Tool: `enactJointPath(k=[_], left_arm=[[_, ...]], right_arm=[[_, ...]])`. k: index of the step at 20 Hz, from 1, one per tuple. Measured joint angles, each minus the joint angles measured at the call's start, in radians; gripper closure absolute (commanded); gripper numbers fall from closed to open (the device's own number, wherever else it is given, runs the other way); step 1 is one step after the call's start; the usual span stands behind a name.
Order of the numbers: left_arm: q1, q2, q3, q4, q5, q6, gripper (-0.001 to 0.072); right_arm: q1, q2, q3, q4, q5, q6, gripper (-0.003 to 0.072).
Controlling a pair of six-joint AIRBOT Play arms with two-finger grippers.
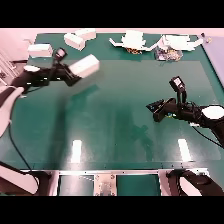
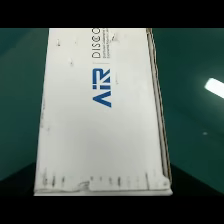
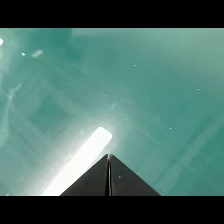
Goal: Fold the box and place the chain.
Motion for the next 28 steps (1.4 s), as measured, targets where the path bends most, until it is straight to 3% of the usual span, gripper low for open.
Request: enactJointPath(k=[6, 11, 23, 24, 25, 26, 27, 28], left_arm=[[0.216, 0.074, -0.023, 0.115, 0.231, -0.233, 0.0696], [0.374, 0.066, -0.019, 0.137, 0.326, -0.294, 0.0696], [0.429, -0.125, 0.021, 0.135, 0.367, -0.303, 0.069], [0.427, -0.131, 0.024, 0.133, 0.367, -0.306, 0.0611], [0.426, -0.137, 0.026, 0.129, 0.367, -0.312, 0.0312], [0.428, -0.141, 0.027, 0.129, 0.369, -0.316, 0.0214], [0.43, -0.144, 0.027, 0.129, 0.369, -0.319, 0.0207], [0.43, -0.145, 0.029, 0.128, 0.368, -0.32, 0.0084]], right_arm=[[0.0, 0.0, 0.0, 0.002, 0.0, 0.016, 0.0679], [0.0, 0.0, 0.0, 0.009, 0.001, 0.024, 0.0679], [0.019, 0.0, -0.001, 0.079, 0.0, 0.028, 0.0679], [0.023, 0.0, -0.002, 0.083, 0.0, 0.028, 0.0679], [0.025, 0.0, -0.002, 0.086, 0.0, 0.028, 0.0679], [0.027, 0.0, -0.002, 0.091, 0.0, 0.028, 0.0679], [0.028, 0.0, -0.002, 0.094, -0.001, 0.028, 0.0679], [0.029, 0.0, -0.002, 0.095, -0.003, 0.028, 0.0679]])
